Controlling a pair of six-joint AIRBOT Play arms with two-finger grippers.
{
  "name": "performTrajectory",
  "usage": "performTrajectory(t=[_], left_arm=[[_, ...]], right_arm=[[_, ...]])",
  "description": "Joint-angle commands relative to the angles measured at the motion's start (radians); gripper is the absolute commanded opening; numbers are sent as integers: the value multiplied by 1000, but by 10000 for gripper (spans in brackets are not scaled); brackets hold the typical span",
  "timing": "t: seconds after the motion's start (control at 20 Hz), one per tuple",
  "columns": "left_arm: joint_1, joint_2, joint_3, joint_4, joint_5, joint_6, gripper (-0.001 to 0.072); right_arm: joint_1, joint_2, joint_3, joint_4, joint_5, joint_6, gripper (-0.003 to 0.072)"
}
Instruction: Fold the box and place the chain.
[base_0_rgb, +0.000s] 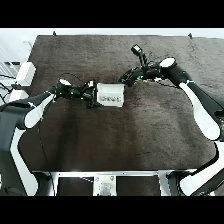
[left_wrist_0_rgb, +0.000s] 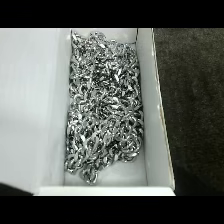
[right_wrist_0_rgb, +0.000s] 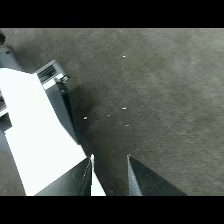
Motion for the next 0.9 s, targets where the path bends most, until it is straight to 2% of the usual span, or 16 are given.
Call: performTrajectory(t=[0.0,0.2,0.4,0.65,0.7,0.85], left_arm=[[1,0,0,0,1,0,349],[1,0,0,0,1,0,348],[1,0,0,0,0,0,348],[1,0,0,0,0,0,349],[1,0,0,0,0,0,349],[1,0,0,0,0,0,349]], right_arm=[[24,-18,8,-7,89,-17,264],[62,-18,10,-91,209,-17,283],[95,-18,10,-95,206,-27,328],[109,-18,10,-95,153,-44,330],[110,-18,10,-100,135,-48,359],[111,-18,10,-129,121,-50,361]])
